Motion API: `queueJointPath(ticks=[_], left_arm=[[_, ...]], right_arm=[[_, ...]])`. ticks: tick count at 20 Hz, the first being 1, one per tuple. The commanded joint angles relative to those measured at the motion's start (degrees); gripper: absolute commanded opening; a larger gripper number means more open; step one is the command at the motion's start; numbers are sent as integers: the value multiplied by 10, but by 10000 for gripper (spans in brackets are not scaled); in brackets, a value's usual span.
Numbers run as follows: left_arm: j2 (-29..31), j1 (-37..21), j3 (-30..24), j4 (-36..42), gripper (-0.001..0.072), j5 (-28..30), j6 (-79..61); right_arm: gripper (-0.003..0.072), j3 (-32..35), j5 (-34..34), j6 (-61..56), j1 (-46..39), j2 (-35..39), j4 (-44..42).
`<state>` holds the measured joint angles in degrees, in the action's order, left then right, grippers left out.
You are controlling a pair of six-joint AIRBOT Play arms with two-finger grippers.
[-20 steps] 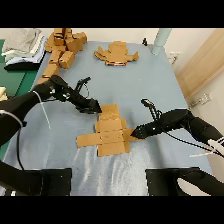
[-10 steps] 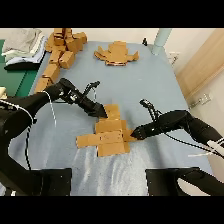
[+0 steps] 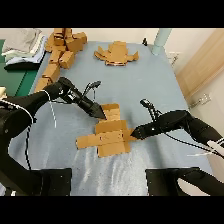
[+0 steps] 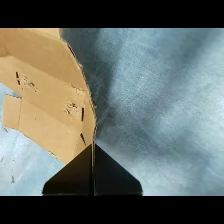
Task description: Fold the box.
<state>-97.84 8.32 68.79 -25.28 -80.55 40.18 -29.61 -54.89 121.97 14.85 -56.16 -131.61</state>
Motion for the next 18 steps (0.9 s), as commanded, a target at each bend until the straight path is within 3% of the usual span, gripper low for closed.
queueJointPath(ticks=[1,5,6,9,10,12,13,15,18], left_arm=[[0,0,1,0,214,-17,-4],[0,3,1,0,206,-19,-13],[0,7,1,0,60,-19,-19],[0,12,1,0,13,-3,-31],[0,13,1,0,13,1,-34],[0,14,1,0,12,9,-43],[0,14,1,0,11,12,-49],[3,15,7,0,9,18,-69],[37,35,6,-3,7,74,-129]], right_arm=[[2,0,7,-3,0,0,3],[2,0,10,-5,0,0,7],[2,0,10,-5,0,0,8],[3,0,10,-5,0,0,9],[36,0,11,-5,0,0,9],[312,0,23,-7,0,0,9],[359,0,38,-16,0,0,18],[359,-14,59,-61,-7,1,77],[360,-80,30,-187,-36,5,226]])
